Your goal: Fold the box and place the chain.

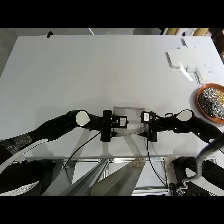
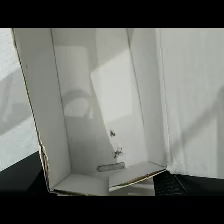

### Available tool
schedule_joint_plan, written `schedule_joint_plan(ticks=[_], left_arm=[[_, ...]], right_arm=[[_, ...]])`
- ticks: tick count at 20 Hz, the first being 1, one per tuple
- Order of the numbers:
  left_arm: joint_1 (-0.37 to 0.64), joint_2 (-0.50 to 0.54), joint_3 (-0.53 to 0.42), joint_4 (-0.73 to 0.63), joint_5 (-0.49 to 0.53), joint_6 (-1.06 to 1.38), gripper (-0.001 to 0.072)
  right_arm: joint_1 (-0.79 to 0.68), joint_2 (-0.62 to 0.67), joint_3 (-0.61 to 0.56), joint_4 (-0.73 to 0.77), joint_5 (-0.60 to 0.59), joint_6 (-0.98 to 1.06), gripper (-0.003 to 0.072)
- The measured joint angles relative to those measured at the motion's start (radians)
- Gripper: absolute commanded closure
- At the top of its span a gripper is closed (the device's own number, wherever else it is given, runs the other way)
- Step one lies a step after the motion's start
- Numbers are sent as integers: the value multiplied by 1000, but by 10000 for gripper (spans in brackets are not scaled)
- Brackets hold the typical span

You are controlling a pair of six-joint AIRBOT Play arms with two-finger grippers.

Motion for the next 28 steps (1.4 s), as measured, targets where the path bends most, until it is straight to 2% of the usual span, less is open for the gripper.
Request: schedule_joint_plan(ticks=[1,2,3,4,8,9,10,11,12,15,17,22,28], left_arm=[[3,14,0,5,-1,-19,225],[8,35,0,15,-6,-49,279],[14,57,0,31,-15,-86,390],[24,85,0,48,-29,-136,460],[81,198,0,177,-135,-415,476],[99,223,0,219,-162,-509,580],[119,247,0,265,-188,-625,636],[139,266,0,310,-212,-735,640],[163,281,0,352,-233,-854,706],[225,297,-17,426,-280,-1139,706],[251,290,-53,427,-287,-1268,705],[270,224,-147,296,-230,-1403,705],[236,146,-173,122,-170,-1429,701]], right_arm=[[0,0,0,0,0,0,347],[0,0,0,0,0,0,347],[0,0,0,0,0,0,347],[0,0,0,0,-1,0,347],[0,0,0,0,-1,-2,347],[0,0,0,0,-1,-2,347],[0,0,0,0,-1,-2,347],[0,0,0,0,-1,-2,347],[0,0,0,0,-1,-2,347],[0,0,0,0,0,-2,347],[0,0,0,0,0,-2,347],[0,0,0,0,0,-2,347],[0,0,0,0,0,-2,347]])
